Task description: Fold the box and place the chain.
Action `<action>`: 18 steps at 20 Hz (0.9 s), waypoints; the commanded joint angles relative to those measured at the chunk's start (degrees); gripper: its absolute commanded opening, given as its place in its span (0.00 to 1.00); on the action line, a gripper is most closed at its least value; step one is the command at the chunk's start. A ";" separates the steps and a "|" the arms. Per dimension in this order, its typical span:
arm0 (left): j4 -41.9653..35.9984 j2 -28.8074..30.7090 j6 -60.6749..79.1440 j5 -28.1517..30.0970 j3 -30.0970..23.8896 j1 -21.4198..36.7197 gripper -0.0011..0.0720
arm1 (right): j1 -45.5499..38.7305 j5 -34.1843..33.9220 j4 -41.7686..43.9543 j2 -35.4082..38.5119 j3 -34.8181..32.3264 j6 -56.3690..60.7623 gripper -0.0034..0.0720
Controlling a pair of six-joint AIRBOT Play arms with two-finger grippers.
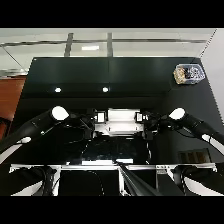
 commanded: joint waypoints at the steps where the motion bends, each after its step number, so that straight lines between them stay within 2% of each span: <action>1: 1.01 -3.17 -0.96 -0.44 1.84 -1.88 0.92 | 0.02 0.02 0.00 0.02 -0.02 0.00 0.22; 3: -0.42 -3.54 -0.92 -0.42 1.99 -2.60 0.50 | 0.02 0.02 0.00 0.02 -0.02 0.00 0.22; 4: -0.57 -3.54 -0.92 -0.37 2.21 -3.06 0.34 | 0.02 0.02 0.00 0.02 -0.02 0.00 0.22; 5: -0.57 -3.56 -0.96 -0.22 2.45 -3.50 0.25 | 0.02 0.02 0.00 0.02 -0.02 0.00 0.22; 8: -1.70 -3.78 -0.98 0.33 2.54 -4.68 0.24 | 0.02 0.02 0.00 0.02 -0.02 0.00 0.22; 13: -13.46 -6.58 -0.96 2.71 2.54 -4.96 0.24 | 0.02 0.02 0.00 0.02 -0.02 0.00 0.22; 18: -14.23 -7.04 -1.66 2.71 2.54 -6.12 0.25 | 0.02 0.02 0.00 0.02 -0.02 0.00 0.22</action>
